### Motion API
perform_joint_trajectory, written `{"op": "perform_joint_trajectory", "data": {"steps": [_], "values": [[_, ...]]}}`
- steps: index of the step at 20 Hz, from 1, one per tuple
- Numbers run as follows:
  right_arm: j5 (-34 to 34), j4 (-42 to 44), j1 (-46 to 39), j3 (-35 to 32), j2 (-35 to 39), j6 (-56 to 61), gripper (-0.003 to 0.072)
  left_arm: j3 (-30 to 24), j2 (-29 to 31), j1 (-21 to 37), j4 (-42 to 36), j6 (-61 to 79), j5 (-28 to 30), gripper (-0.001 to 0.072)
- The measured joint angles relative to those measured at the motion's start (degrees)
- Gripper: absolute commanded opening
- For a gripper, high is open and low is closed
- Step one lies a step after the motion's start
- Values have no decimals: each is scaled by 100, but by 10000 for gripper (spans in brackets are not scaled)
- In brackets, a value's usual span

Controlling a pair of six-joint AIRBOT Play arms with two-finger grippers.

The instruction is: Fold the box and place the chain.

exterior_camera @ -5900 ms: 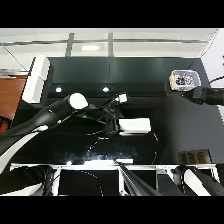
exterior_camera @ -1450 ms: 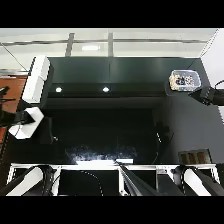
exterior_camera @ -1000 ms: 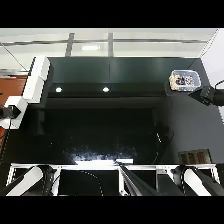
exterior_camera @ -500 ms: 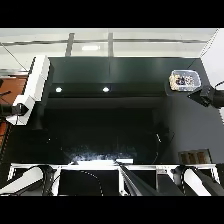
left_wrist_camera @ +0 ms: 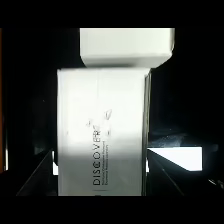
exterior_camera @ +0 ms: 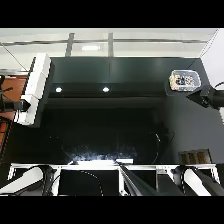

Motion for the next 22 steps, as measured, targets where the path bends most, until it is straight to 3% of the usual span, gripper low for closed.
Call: {"op": "perform_joint_trajectory", "data": {"steps": [4, 5, 6, 7, 11, 13, 17, 19, 22], "values": [[-46, 437, 107, 37, 81, -26, 12, 229, 625, -79, -116, -520, -275, 703], [-76, 450, 219, 101, 98, -50, 11, 286, 828, -168, -225, -693, -385, 626], [-105, 409, 374, 195, 109, -68, 11, 330, 1029, -310, -376, -839, -483, 380], [-162, 269, 592, 330, 131, -92, 12, 367, 1209, -514, -564, -951, -647, 28], [-756, -719, 1602, 739, 490, -107, 11, 492, 1930, -1902, -1027, -1316, -1484, 24], [-1121, -1558, 2002, 673, 857, 76, 11, 407, 2367, -2605, -1032, -1541, -1604, 24], [-2127, -2833, 2367, -448, 1847, 463, 14, -332, 3340, -3571, -872, -1912, -1228, 27], [-2710, -3158, 2433, -1088, 2186, 531, 15, -782, 3720, -3766, -833, -2059, -872, 28], [-2970, -3464, 2476, -1576, 2420, 579, 15, -1141, 4057, -3897, -789, -2162, -457, 28]]}}
